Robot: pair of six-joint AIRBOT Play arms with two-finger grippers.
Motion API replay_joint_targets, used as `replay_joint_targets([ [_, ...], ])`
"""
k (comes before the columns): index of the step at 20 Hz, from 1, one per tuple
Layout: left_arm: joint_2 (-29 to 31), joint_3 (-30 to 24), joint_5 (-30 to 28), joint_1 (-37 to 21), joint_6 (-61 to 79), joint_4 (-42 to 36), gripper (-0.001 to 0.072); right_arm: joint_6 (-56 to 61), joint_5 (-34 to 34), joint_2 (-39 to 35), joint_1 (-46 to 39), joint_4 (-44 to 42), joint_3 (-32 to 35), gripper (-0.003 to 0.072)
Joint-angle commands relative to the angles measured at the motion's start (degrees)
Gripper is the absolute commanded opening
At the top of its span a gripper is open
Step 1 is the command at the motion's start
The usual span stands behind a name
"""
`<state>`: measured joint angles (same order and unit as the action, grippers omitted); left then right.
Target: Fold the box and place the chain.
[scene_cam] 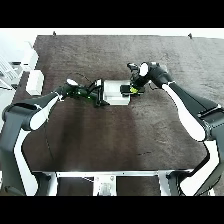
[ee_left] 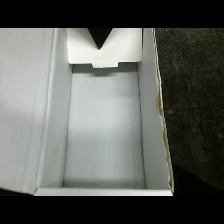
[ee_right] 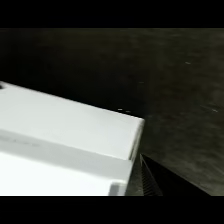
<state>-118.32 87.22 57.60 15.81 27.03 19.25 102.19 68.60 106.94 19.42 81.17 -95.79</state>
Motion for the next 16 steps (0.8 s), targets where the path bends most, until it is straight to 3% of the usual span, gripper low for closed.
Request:
replay_joint_targets([
  [1,-0.04,0.00,0.07,0.00,-0.02,0.00,0.0404,9.27,0.02,0.02,2.51,9.44,-0.70,0.0433],
  [16,-0.04,0.00,0.02,0.00,0.00,0.00,0.0405,20.39,0.87,0.11,5.46,15.98,-0.79,0.0418],
])
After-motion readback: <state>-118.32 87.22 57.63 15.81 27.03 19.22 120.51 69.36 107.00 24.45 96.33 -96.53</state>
